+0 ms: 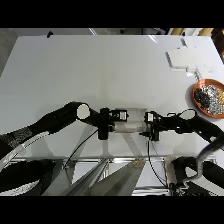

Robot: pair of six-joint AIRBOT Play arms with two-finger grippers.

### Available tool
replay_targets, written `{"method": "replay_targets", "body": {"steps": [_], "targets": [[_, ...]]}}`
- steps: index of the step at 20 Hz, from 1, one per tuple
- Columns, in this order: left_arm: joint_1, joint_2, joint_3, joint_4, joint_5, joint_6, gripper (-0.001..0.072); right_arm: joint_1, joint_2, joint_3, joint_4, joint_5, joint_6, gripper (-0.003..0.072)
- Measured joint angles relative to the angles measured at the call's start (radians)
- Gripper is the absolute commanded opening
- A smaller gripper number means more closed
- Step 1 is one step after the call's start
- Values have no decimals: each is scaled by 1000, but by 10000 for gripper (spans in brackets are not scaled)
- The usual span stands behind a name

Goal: Fold the box and place the chain.

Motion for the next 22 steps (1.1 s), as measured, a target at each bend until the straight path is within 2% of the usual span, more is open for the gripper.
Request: {"method": "replay_targets", "body": {"steps": [11, 12, 13, 14, 16, 20, 21, 22], "targets": [[-37, -38, 0, -103, 68, 86, 215, 0, 0, 0, -2, 0, -3, 396], [-42, -44, 0, -109, 71, 90, 259, 0, 0, 0, -2, 0, -3, 396], [-45, -48, 0, -113, 74, 94, 358, 0, 0, 0, -3, 0, -3, 396], [-49, -51, 0, -118, 80, 97, 406, 0, 0, 0, -3, 0, -3, 396], [-53, -55, 0, -124, 82, 97, 443, 0, 0, 0, -3, 0, -3, 396], [-56, -51, 0, -122, 75, 75, 412, 0, 0, 0, -2, 2, -2, 396], [-56, -41, 0, -118, 67, 64, 335, 0, 0, 0, -2, 2, -2, 396], [-55, -26, 0, -115, 59, 47, 296, 0, 0, 0, -2, 2, -2, 396]]}}
